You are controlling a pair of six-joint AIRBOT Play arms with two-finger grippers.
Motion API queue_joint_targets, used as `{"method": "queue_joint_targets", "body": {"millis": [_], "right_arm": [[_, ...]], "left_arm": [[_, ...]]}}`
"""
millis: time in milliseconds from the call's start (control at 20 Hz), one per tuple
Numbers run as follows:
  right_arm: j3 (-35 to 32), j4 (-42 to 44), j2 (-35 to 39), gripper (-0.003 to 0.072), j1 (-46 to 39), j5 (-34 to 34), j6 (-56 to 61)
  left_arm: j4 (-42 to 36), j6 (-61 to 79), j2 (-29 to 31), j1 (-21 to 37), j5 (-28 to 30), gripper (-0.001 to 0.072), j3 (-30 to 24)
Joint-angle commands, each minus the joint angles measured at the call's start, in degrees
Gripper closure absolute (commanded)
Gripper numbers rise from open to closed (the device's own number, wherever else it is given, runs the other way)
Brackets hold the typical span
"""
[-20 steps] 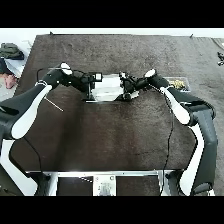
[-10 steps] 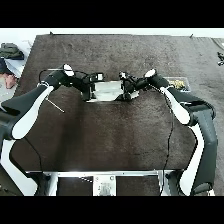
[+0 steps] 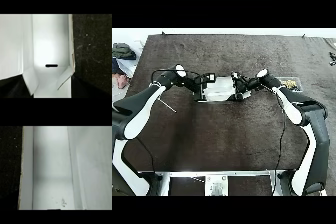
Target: Fold the box and place the chain.
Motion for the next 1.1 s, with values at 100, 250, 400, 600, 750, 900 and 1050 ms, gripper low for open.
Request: {"method": "queue_joint_targets", "body": {"millis": [100, 250, 400, 600, 750, 900, 1050], "right_arm": [[0.02, 0.02, -0.04, 0.0366, 0.0, 0.02, 0.04], [0.02, 0.02, -0.04, 0.0365, 0.0, 0.0, 0.04], [0.02, 0.02, -0.04, 0.0366, 0.0, 0.0, 0.04], [0.02, 0.02, -0.04, 0.0365, 0.0, 0.02, 0.04], [0.02, 0.02, -0.04, 0.0366, 0.0, 0.02, 0.04], [0.02, 0.02, -0.04, 0.0366, 0.0, 0.02, 0.04], [0.02, 0.02, -0.04, 0.0366, 0.0, 0.0, 0.04]], "left_arm": [[0.15, -0.39, -0.74, -0.02, 0.46, 0.0115, 0.0], [0.17, -0.42, -1.53, -0.02, 0.61, 0.0117, 0.02], [0.17, -0.98, -1.86, -0.02, 0.57, 0.0339, 0.02], [-0.26, -1.01, -1.86, -0.02, 0.35, 0.0343, 0.02], [-1.6, -1.01, -1.86, -0.02, -0.39, 0.0505, 0.02], [-3.34, -0.94, -1.86, -0.02, -0.37, 0.0573, 0.02], [-5.14, -0.87, -1.86, -0.02, -0.59, 0.0605, 0.02]]}}
